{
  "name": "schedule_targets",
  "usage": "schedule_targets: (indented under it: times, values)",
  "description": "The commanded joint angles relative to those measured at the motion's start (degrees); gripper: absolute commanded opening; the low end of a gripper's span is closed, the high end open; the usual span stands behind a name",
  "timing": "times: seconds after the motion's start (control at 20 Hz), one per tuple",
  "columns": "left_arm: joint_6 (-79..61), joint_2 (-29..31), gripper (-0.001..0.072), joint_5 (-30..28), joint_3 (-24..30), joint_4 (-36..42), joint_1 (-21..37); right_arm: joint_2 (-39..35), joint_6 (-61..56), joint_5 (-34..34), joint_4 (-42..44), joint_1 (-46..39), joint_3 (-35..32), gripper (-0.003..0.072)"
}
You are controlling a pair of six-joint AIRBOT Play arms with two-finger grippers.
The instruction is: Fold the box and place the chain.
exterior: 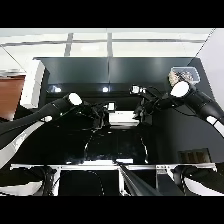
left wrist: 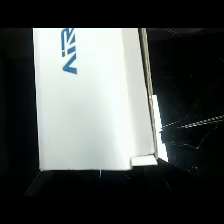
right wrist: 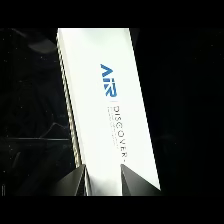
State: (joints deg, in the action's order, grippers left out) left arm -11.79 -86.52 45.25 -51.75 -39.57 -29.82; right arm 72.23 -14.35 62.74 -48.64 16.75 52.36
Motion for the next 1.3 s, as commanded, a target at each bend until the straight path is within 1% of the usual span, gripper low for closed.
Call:
schedule_targets:
  times: [0.0,0.3,1.1,1.15,1.25]
  values:
    - [0.00,-0.04,0.0397,-0.02,0.02,0.00,-0.04,0.02,-0.26,-0.55,-0.09,0.63,-0.02,0.0235]
    - [0.00,-0.04,0.0397,0.00,0.02,0.00,-0.04,0.00,-0.39,-2.19,-2.36,2.12,-0.02,0.0235]
    - [0.00,-0.04,0.0397,0.04,0.02,0.00,-0.04,0.00,-1.55,-0.87,-2.60,2.54,-0.02,0.0240]
    - [0.00,-0.04,0.0397,0.04,0.02,0.00,-0.04,0.00,-1.57,-0.87,-2.60,2.54,-0.02,0.0265]
    - [0.00,-0.04,0.0397,0.04,0.02,-0.02,-0.04,0.00,-1.73,-0.87,-2.62,2.54,-0.11,0.0276]
